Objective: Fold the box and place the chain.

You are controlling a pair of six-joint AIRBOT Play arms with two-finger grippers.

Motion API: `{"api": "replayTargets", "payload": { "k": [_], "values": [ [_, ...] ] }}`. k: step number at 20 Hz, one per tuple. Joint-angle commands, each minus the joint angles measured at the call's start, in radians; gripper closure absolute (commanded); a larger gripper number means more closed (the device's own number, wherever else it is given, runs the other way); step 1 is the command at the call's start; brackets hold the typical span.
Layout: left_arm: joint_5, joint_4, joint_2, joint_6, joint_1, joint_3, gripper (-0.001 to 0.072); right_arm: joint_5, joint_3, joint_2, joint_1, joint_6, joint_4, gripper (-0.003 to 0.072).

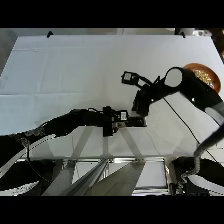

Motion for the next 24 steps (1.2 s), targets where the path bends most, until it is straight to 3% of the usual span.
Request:
{"api": "replayTargets", "payload": {
  "k": [1,2,5,9,13,24],
  "values": [
    [0.001,0.0,0.001,0.0,0.0,0.0,0.0513,-0.008,-0.1,0.072,0.043,0.012,-0.033,0.0391],
    [0.0,0.0,0.001,0.0,0.0,0.0,0.0513,-0.011,-0.108,0.083,0.048,0.03,-0.033,0.0387],
    [0.0,0.0,0.001,0.0,0.0,0.0,0.0513,-0.002,-0.111,0.111,0.048,0.057,-0.021,0.0281],
    [0.0,0.0,0.001,0.0,0.0,0.0,0.0513,0.032,-0.129,0.191,0.048,0.052,0.006,0.0282],
    [0.0,0.0,0.001,0.0,0.0,0.0,0.0513,0.03,-0.19,0.252,0.047,0.05,-0.103,0.0286],
    [0.0,0.0,0.001,0.0,0.0,0.0,0.0513,-0.072,-0.22,0.253,0.047,0.061,-0.132,0.0294]
  ]
}}
